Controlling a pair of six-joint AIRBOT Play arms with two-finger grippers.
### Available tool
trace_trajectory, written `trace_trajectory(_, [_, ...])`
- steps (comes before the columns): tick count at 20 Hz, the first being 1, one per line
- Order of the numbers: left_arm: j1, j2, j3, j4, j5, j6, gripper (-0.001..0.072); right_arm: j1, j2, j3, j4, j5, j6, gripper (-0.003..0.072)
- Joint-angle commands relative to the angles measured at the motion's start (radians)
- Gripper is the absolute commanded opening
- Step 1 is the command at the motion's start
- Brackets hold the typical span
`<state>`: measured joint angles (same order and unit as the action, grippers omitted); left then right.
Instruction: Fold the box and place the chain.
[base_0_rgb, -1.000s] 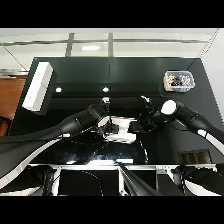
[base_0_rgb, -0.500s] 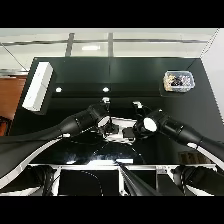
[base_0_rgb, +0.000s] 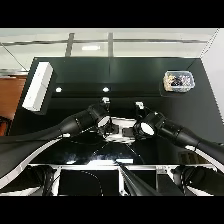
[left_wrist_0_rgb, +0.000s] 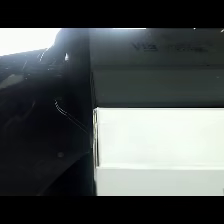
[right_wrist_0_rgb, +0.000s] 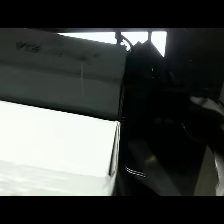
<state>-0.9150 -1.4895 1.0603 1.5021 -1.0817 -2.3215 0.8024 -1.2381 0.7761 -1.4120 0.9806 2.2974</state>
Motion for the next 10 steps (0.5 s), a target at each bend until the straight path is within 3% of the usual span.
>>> trace_trajectory(1, [0.0,0.0,0.0,0.0,-0.001,0.0,0.0029,0.002,-0.001,0.001,-0.01,0.002,0.023,0.0046])
trace_trajectory(2, [0.0,0.0,0.0,0.0,-0.001,0.0,0.0029,0.002,-0.001,0.001,-0.01,0.002,0.024,0.0011])
trace_trajectory(6, [0.0,0.0,0.0,0.0,-0.001,0.0,0.0029,0.002,-0.001,0.001,0.005,0.002,0.026,0.0014])
trace_trajectory(7, [0.001,0.0,0.0,0.001,-0.001,0.0,0.0029,0.002,-0.001,0.002,0.005,0.002,0.025,0.0089])
trace_trajectory(8, [0.0,0.0,0.0,0.0,-0.001,0.0,0.0029,0.002,-0.001,0.003,0.005,0.002,0.025,0.0271])
trace_trajectory(10, [0.0,0.0,0.0,0.0,-0.001,0.0,0.0029,0.002,-0.001,0.007,0.004,0.006,0.016,0.0277])
